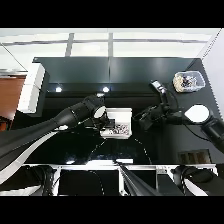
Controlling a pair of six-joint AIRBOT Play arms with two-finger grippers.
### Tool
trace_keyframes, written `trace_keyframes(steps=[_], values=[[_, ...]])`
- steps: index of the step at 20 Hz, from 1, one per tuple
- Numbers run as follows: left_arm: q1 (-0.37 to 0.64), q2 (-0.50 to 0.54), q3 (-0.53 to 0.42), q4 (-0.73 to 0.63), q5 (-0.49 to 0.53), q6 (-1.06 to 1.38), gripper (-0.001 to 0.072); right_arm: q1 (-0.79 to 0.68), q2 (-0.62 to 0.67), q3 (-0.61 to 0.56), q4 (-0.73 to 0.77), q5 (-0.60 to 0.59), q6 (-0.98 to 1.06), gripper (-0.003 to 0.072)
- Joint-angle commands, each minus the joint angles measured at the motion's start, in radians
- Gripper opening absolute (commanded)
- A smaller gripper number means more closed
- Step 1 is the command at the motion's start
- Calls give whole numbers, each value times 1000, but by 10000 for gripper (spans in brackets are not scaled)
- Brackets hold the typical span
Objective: Fold the box and place the chain.
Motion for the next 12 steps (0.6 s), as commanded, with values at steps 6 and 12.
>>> trace_keyframes(steps=[6,12], values=[[4,0,1,-8,0,14,26,-141,28,1,-162,66,86,304],[14,35,42,15,-24,14,514,-141,28,1,-171,17,86,304]])
